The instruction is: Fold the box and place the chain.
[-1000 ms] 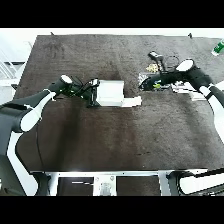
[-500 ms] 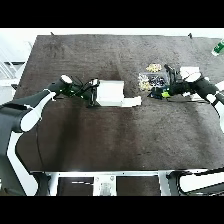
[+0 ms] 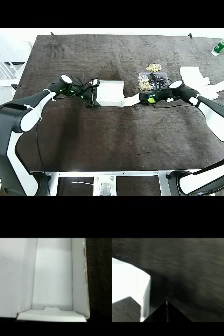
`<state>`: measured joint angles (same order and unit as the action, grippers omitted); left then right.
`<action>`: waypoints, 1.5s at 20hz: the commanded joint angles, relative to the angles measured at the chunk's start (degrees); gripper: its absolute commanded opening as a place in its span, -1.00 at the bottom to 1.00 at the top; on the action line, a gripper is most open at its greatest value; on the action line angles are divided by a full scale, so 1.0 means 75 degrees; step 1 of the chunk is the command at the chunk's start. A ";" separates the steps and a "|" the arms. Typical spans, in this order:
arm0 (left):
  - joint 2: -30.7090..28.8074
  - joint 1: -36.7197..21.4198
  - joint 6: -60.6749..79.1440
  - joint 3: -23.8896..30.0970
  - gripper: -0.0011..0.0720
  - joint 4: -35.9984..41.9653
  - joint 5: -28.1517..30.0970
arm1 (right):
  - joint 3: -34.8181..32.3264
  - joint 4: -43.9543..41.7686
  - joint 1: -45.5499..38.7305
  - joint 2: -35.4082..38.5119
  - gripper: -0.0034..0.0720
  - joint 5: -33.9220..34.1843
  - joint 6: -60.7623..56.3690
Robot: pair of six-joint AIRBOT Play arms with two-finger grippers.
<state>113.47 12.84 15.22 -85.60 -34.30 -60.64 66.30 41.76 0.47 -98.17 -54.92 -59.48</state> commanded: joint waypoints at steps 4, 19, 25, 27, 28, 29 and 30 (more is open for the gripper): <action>-0.0003 -0.0003 0.0003 -0.0006 0.74 0.0000 -0.0003 | -0.0006 -0.0976 0.0437 0.0157 -0.89 0.0187 0.0417; -0.0003 -0.0003 0.0003 -0.0006 0.74 0.0000 0.0000 | 0.0160 -0.1311 0.0947 0.0545 -0.07 0.0303 0.0385; -0.0003 -0.0003 0.0003 -0.0006 0.74 0.0000 -0.0003 | 0.0163 -0.1297 0.1084 0.0542 -0.07 0.0379 0.0128; -0.0003 -0.0003 0.0003 -0.0006 0.74 0.0000 -0.0003 | 0.0201 -0.1046 0.1166 0.0542 -0.07 0.0385 0.0038; -0.0003 -0.0003 0.0000 -0.0006 0.74 0.0000 -0.0003 | 0.0277 -0.0752 0.1236 0.0542 -0.07 0.0385 -0.0210; -0.0003 -0.0003 0.0000 -0.0006 0.73 0.0000 -0.0003 | 0.0373 -0.0402 0.1311 0.0542 -0.07 0.0385 -0.0425; -0.0003 -0.0003 0.0003 -0.0006 0.74 0.0000 -0.0003 | 0.0487 -0.0006 0.1387 0.0542 -0.07 0.0382 -0.0699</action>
<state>113.47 12.86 15.25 -85.60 -34.30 -60.69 68.60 35.75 9.69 -94.13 -52.05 -60.34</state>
